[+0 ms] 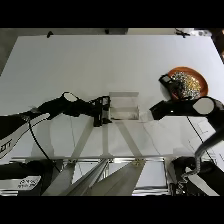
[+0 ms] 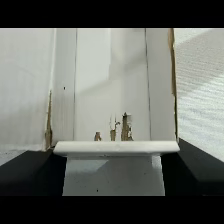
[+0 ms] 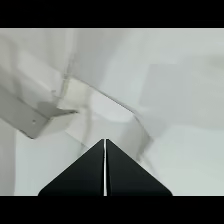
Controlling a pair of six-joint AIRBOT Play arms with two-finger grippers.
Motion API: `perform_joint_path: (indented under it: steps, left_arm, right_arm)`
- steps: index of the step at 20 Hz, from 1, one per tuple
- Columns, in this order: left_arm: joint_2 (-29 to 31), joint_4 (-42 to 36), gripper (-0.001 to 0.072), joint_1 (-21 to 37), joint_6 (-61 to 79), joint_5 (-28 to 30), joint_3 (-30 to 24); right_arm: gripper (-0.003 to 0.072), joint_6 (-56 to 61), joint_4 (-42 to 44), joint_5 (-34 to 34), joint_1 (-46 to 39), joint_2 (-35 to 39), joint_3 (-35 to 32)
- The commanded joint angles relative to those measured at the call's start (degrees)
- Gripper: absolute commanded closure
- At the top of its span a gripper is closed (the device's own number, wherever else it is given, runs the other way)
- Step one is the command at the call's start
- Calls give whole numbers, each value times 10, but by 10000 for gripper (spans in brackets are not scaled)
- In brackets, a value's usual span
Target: Fold the box and place the chain.
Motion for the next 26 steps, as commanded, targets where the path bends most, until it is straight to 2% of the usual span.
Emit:
perform_joint_path:
  steps: [1,4,7,11,13,18,26]
  left_arm:
    - [0,0,438,0,0,0,0]
    - [0,0,438,0,0,0,0]
    - [0,0,438,0,0,0,0]
    - [0,0,438,0,0,0,0]
    - [0,0,438,0,0,0,0]
    - [0,0,438,0,0,0,0]
    - [0,0,438,0,0,0,0]
  right_arm:
    - [677,45,-2,70,-128,2,0]
    - [677,41,19,79,-199,-36,0]
    - [674,15,49,87,-201,-126,0]
    - [674,-75,169,126,-201,-240,0]
    - [674,-89,188,136,-201,-272,0]
    - [674,-106,197,135,-194,-283,0]
    - [674,-104,198,73,-106,-284,0]
